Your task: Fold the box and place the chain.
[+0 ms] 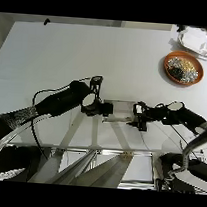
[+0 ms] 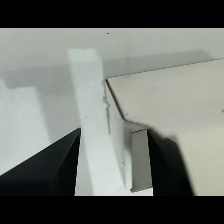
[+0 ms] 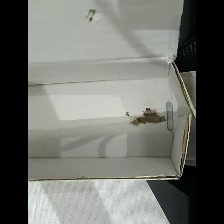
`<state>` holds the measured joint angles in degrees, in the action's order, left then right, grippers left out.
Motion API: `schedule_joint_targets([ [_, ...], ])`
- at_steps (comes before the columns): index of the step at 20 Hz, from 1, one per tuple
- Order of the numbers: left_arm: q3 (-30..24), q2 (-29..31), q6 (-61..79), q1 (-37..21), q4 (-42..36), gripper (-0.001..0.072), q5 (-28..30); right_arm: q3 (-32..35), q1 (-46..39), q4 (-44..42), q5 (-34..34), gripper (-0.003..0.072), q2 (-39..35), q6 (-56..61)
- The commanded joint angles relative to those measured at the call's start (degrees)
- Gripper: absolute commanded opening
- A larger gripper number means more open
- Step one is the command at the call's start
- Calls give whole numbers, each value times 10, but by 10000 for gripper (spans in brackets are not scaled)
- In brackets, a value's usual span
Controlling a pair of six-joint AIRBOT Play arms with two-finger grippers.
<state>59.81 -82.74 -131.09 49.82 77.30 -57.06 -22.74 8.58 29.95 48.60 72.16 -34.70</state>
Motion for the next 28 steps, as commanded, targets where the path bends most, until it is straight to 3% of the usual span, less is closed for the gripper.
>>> schedule_joint_targets([
  [1,19,-26,3,2,2,441,-15,0,0,-2,2,454,0,2],
  [6,20,-63,-6,15,8,379,-17,0,0,-2,2,454,0,2],
  [9,20,-73,-14,24,8,296,-5,0,0,-2,2,454,0,2],
  [14,20,-78,-18,29,2,18,0,0,0,-2,2,454,0,2],
  [19,20,-84,-23,40,-3,10,5,0,0,-2,2,454,0,2],
  [20,20,-84,-23,41,-5,74,9,0,0,-2,2,454,0,2],
  [21,20,-84,-23,41,-8,195,14,0,0,-2,2,454,0,2],
  [22,20,-84,-23,41,-12,228,19,0,0,-2,2,454,0,2],
  [24,20,-84,-24,41,-21,182,30,0,0,-2,2,454,0,2],
  [25,20,-84,-26,41,-22,69,31,0,0,-2,2,454,0,2],
  [26,20,-84,-24,41,-21,6,31,0,0,-2,2,454,0,2],
  [28,20,-84,-24,42,-20,5,31,0,0,-2,2,454,0,2],
])
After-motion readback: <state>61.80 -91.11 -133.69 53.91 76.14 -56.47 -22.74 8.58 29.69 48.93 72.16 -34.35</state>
